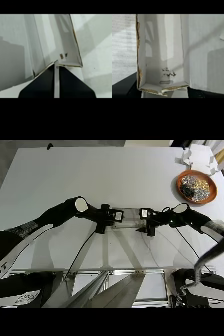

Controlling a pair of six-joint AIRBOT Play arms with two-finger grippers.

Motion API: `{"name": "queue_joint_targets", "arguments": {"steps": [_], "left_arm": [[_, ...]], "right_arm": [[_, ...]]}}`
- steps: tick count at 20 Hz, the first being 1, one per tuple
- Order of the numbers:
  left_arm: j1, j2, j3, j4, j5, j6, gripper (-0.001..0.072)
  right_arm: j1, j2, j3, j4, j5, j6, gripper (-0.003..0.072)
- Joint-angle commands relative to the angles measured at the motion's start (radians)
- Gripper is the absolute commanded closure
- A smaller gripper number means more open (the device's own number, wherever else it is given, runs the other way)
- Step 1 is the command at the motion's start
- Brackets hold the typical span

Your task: Fold the box and place the chain.

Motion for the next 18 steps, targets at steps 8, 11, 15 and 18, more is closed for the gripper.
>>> {"name": "queue_joint_targets", "arguments": {"steps": [8,11,15,18], "left_arm": [[-0.046,-0.056,0.0,-0.088,0.056,-0.001,0.037],[-0.046,-0.055,0.0,-0.087,0.055,-0.016,0.036],[-0.027,-0.006,0.0,-0.034,0.021,-0.138,0.0708],[0.031,0.088,0.0,0.06,-0.025,-0.47,0.0709]], "right_arm": [[0.0,0.0,0.0,0.001,0.0,0.0,0.0229],[0.0,0.0,0.0,0.001,0.0,0.0,0.0229],[0.0,0.0,0.0,0.001,0.0,0.0,0.0229],[0.0,0.0,0.0,0.001,0.0,0.0,0.0229]]}}
